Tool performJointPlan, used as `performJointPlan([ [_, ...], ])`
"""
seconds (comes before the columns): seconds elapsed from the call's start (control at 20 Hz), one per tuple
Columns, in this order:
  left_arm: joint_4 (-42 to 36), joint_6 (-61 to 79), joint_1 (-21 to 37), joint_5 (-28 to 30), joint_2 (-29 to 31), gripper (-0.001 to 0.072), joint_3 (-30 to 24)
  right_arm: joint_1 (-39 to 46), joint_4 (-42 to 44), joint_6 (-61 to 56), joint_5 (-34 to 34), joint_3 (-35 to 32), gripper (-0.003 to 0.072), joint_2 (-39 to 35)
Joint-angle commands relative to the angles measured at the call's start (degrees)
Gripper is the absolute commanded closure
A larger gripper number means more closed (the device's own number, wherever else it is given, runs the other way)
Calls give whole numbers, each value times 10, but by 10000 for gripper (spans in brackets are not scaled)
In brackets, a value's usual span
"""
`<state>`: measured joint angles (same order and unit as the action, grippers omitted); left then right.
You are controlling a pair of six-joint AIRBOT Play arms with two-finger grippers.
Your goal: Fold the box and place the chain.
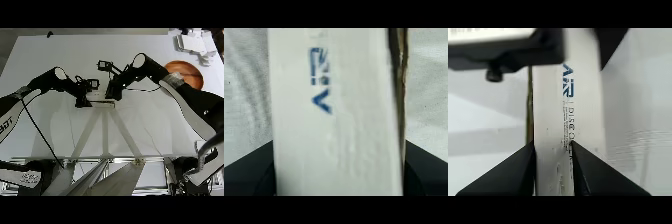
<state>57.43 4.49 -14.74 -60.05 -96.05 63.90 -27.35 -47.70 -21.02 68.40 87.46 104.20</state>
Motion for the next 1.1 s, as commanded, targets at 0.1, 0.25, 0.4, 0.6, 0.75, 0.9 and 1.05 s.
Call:
performJointPlan([
  [0.1,0,0,0,0,0,693,0,-1,-21,3,-17,-4,405,-2],
  [0.25,0,0,0,0,0,693,0,-1,-22,5,-39,-4,392,-13],
  [0.4,0,0,0,0,0,693,0,-1,-30,5,-55,-4,382,-21],
  [0.6,0,0,0,0,0,693,0,-1,-30,5,-30,-7,351,-21],
  [0.75,0,0,0,0,0,693,0,-3,-31,5,-35,-23,399,-21],
  [0.9,0,0,0,0,0,693,0,-11,-31,5,-36,-42,419,-21],
  [1.05,0,0,0,0,0,693,0,-17,-34,5,-53,-57,282,-21],
])
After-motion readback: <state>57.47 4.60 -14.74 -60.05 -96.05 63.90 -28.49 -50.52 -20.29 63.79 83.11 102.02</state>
